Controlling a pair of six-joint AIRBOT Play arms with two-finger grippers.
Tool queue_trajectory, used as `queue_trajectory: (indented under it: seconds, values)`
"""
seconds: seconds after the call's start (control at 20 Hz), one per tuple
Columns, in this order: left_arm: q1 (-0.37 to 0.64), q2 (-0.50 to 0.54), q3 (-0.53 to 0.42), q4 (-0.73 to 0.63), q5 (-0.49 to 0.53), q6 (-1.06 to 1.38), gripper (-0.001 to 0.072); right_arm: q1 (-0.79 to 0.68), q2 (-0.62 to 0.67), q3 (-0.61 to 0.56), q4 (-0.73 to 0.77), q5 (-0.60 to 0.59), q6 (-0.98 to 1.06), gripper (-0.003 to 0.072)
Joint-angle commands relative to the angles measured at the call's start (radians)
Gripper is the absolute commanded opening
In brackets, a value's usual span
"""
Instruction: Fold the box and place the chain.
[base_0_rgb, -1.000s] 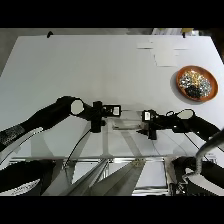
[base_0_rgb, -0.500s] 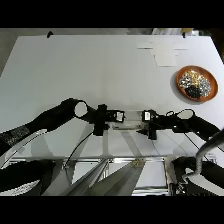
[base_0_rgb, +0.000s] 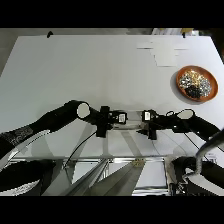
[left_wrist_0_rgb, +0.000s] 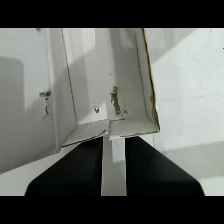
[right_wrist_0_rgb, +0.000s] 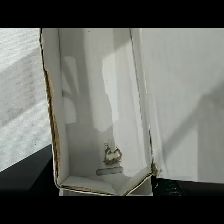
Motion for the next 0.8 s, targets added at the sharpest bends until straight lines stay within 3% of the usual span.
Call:
queue_trajectory:
  seconds: [0.0,0.3,0.45,0.5,0.65,0.7,0.75]
  values:
    - [-0.011,-0.003,0.000,-0.021,0.027,0.000,0.0132,0.000,0.000,0.000,0.000,0.000,0.000,0.0443]
    - [-0.054,-0.044,0.000,-0.121,0.087,0.000,0.0139,0.000,0.000,0.000,0.000,0.001,0.000,0.0443]
    - [-0.058,-0.047,0.000,-0.121,0.087,-0.026,0.0332,0.000,0.000,0.000,0.000,0.001,0.000,0.0443]
    - [-0.058,-0.047,0.000,-0.121,0.085,-0.050,0.0351,0.000,0.000,0.000,0.000,0.001,0.000,0.0443]
    - [-0.058,-0.046,0.000,-0.117,0.069,-0.089,0.0335,0.000,0.000,0.000,0.000,0.001,0.000,0.0443]
    - [-0.058,-0.042,0.000,-0.117,0.058,-0.089,0.0273,0.000,0.000,0.000,0.000,0.001,0.000,0.0443]
    - [-0.057,-0.033,0.000,-0.117,0.041,-0.097,0.0151,0.000,0.000,0.000,0.000,0.001,0.000,0.0443]
